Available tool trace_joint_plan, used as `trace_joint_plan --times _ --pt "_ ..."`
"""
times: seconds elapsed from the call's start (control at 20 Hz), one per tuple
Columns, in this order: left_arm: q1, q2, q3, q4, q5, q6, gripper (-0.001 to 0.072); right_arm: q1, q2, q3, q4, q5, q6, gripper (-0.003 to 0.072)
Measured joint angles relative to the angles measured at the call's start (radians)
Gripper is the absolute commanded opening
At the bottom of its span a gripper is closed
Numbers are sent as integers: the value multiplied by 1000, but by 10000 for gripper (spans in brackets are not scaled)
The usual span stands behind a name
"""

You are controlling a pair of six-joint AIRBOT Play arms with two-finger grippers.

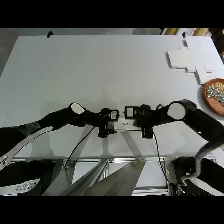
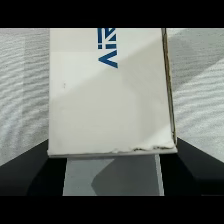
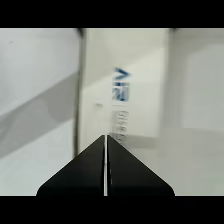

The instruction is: Fold the box and place the chain.

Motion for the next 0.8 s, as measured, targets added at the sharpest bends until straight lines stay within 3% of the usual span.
trace_joint_plan --times 0.2,0.45,0.8 --pt "0 0 0 0 0 0 92 -183 97 -1 -29 51 266 18" --pt "0 0 0 1 0 2 92 -410 129 -43 -133 48 632 18" --pt "0 0 0 1 0 2 92 -492 113 -111 -286 10 852 19"
